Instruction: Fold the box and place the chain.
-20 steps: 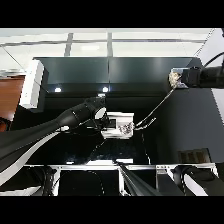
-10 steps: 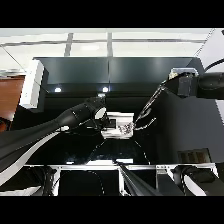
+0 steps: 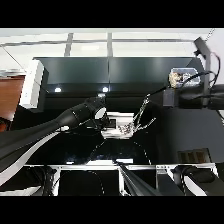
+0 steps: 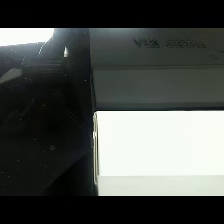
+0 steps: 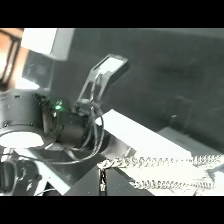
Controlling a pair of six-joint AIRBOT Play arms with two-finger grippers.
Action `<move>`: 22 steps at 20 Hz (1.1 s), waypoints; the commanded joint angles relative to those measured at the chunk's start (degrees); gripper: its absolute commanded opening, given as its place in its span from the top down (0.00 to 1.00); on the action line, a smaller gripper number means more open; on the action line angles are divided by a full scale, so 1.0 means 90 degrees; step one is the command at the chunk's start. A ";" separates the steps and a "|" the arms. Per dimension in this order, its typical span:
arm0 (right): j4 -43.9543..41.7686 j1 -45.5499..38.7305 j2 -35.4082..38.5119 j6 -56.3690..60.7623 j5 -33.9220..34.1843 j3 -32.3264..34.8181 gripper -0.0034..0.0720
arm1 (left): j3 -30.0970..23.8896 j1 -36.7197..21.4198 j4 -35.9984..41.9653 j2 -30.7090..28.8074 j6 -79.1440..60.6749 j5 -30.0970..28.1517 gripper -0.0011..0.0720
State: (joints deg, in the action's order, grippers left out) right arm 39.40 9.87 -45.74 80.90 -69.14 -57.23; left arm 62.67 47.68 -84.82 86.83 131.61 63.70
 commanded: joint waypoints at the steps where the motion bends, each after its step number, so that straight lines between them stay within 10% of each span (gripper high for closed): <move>1: -0.0267 0.0389 -0.0029 -0.0095 0.0323 0.0277 0.94 | 0.0005 -0.0002 0.0000 -0.0002 0.0000 0.0000 0.94; 11: -0.0126 0.0806 -0.0600 -0.0250 0.0614 0.0306 0.94 | 0.0005 -0.0002 0.0000 -0.0002 -0.0002 -0.0002 0.94; 22: 0.0015 -0.0942 -0.0165 -0.0695 -0.1787 0.0245 0.94 | 0.0005 -0.0002 0.0000 -0.0002 0.0000 -0.0024 0.94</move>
State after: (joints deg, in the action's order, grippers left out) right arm 40.42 3.70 -47.90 77.32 -78.06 -54.98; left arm 62.67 47.68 -84.82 86.83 131.63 63.68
